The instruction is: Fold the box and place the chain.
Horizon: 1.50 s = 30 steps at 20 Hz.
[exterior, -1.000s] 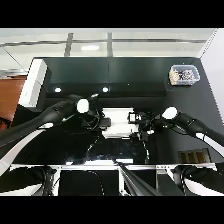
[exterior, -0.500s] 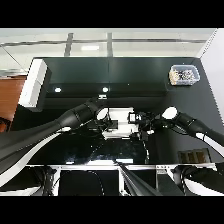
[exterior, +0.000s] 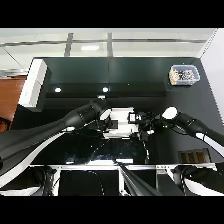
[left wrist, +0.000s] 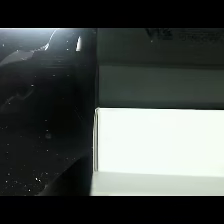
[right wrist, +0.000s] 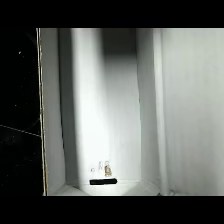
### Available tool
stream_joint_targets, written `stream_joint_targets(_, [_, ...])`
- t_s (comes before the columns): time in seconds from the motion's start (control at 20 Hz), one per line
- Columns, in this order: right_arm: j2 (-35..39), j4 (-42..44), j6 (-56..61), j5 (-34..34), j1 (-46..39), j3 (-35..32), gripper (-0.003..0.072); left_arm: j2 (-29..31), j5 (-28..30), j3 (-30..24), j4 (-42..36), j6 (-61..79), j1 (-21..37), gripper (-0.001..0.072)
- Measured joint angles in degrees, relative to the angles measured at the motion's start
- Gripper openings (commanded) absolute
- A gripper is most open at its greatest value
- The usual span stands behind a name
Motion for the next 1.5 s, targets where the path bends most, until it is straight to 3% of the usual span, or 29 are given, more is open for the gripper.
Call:
stream_joint_targets(0.05, [0.00,0.00,0.02,0.00,0.00,0.00,0.0284,-0.02,0.00,0.02,0.00,0.00,0.02,0.0030])
stream_joint_targets(0.1, [0.00,0.00,0.00,0.00,0.00,0.00,0.0283,-0.04,0.00,0.04,-0.02,0.00,0.00,0.0130])
stream_joint_targets(0.15, [0.00,0.00,0.02,0.00,0.00,0.00,0.0284,-0.07,0.07,0.07,-0.04,0.00,0.00,0.0321])
stream_joint_targets(0.2, [0.00,0.00,0.02,0.00,0.00,0.00,0.0284,-0.11,0.24,0.13,-0.44,0.00,0.00,0.0426])
stream_joint_targets(0.35, [0.00,0.00,0.02,0.00,0.00,0.00,0.0284,-0.09,-0.35,0.39,-0.63,0.02,0.00,0.0397])
stream_joint_targets(0.4, [0.00,0.00,0.02,0.00,0.00,0.00,0.0284,-0.09,-0.68,0.44,-0.61,0.02,0.00,0.0167])
stream_joint_targets(0.45, [0.00,0.00,0.02,0.00,0.00,0.00,0.0284,-0.11,-0.94,0.48,-0.50,0.02,0.00,0.0022])
stream_joint_targets(0.7, [0.00,0.02,0.02,-0.02,0.00,0.00,0.0295,-0.09,-1.07,0.50,-0.07,0.26,0.00,0.0022])
stream_joint_targets(0.75, [0.00,0.02,0.04,-0.07,-0.02,0.00,0.0533,-0.09,-1.03,0.50,-0.04,0.46,0.00,0.0022])
stream_joint_targets(0.8, [0.00,0.00,0.11,-0.11,-0.02,0.00,0.0693,-0.09,-0.85,0.50,0.09,0.74,0.00,0.0022])
stream_joint_targets(1.15, [5.29,-6.78,7.82,1.95,-1.22,0.68,0.0685,-0.09,-0.79,0.55,0.35,3.23,0.00,0.0022])
stream_joint_targets(1.2, [6.23,-8.39,8.68,3.17,-1.66,0.68,0.0644,-0.09,-0.85,0.61,0.33,3.50,0.00,0.0022])
stream_joint_targets(1.35, [7.69,-10.05,9.99,4.46,-2.36,0.79,0.0370,-0.09,-0.83,0.74,0.17,3.93,0.00,0.0023])
stream_joint_targets(1.4, [7.89,-10.01,9.99,4.70,-2.40,0.79,0.0212,-0.09,-0.83,0.74,0.15,4.00,0.00,0.0023])
stream_joint_targets(1.45, [8.11,-9.31,9.73,4.90,-2.38,0.79,0.0112,-0.09,-0.83,0.76,0.13,4.13,0.00,0.0023])
stream_joint_targets(1.5, [8.15,-8.61,9.31,4.90,-2.25,0.79,0.0114,-0.09,-0.83,0.76,0.09,4.13,0.00,0.0023])
